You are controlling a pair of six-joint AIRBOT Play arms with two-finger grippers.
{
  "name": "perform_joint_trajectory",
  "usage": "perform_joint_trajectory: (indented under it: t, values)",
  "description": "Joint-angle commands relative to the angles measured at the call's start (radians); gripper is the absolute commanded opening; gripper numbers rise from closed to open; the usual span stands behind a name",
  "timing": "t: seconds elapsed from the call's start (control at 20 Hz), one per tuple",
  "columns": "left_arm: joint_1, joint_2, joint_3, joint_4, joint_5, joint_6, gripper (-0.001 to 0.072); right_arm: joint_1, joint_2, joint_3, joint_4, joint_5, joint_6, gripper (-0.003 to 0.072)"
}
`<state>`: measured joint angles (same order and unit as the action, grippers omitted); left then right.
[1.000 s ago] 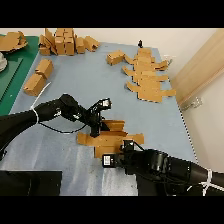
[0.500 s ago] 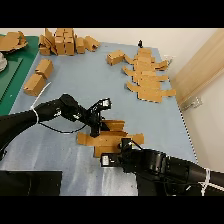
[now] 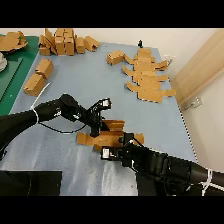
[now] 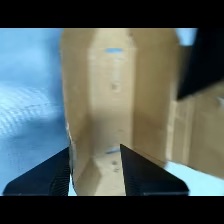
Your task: Fold the box.
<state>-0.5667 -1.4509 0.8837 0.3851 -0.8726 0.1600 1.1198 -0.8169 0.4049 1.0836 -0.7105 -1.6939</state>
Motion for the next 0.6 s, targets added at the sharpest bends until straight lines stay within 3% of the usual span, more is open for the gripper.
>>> perform_joint_trajectory:
  t: [0.0,0.4,0.45,0.55]
  values:
    - [0.001,0.000,0.000,0.000,0.000,0.000,0.0011,0.000,0.006,0.001,-0.124,0.031,0.142,0.0457]
    - [0.001,0.000,0.000,0.000,0.000,0.000,0.0011,0.000,0.006,0.001,-0.130,0.058,0.142,0.0459]
    - [0.001,0.000,0.000,0.000,0.000,0.000,0.0011,0.000,0.006,0.001,-0.111,0.058,0.142,0.0579]
    - [0.001,0.000,0.000,0.000,0.000,0.000,0.0011,-0.002,0.008,0.004,-0.063,0.065,0.143,0.0608]
